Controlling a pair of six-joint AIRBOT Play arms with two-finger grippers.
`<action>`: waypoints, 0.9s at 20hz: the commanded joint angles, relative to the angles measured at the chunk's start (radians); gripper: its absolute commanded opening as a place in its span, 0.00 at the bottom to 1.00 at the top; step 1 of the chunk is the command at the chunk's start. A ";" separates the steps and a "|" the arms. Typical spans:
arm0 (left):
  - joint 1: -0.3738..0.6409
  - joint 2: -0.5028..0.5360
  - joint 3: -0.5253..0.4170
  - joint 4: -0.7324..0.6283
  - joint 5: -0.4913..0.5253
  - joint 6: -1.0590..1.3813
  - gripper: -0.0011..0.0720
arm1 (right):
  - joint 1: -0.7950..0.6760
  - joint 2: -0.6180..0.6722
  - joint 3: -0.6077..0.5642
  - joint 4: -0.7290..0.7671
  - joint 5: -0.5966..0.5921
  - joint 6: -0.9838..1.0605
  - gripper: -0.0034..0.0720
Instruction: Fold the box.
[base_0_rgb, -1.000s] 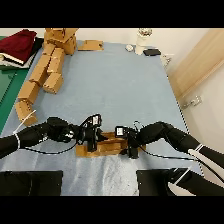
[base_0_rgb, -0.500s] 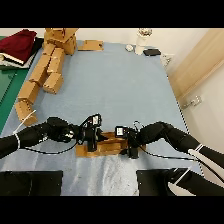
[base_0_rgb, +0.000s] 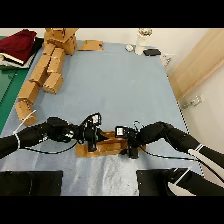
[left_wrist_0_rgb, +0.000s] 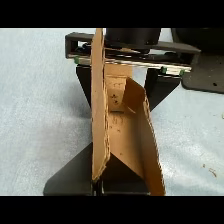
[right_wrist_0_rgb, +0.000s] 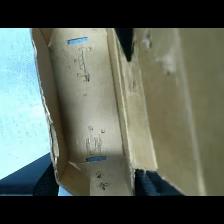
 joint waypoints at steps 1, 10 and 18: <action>0.002 0.003 0.001 -0.001 0.014 -0.012 0.03 | 0.001 0.001 0.000 0.000 -0.001 0.000 0.77; 0.002 0.051 0.001 0.000 0.079 -0.220 0.52 | 0.001 0.001 0.000 0.000 -0.001 0.000 0.77; 0.060 0.246 0.001 0.395 0.114 -0.692 0.53 | 0.001 0.001 0.000 0.000 -0.003 0.000 0.77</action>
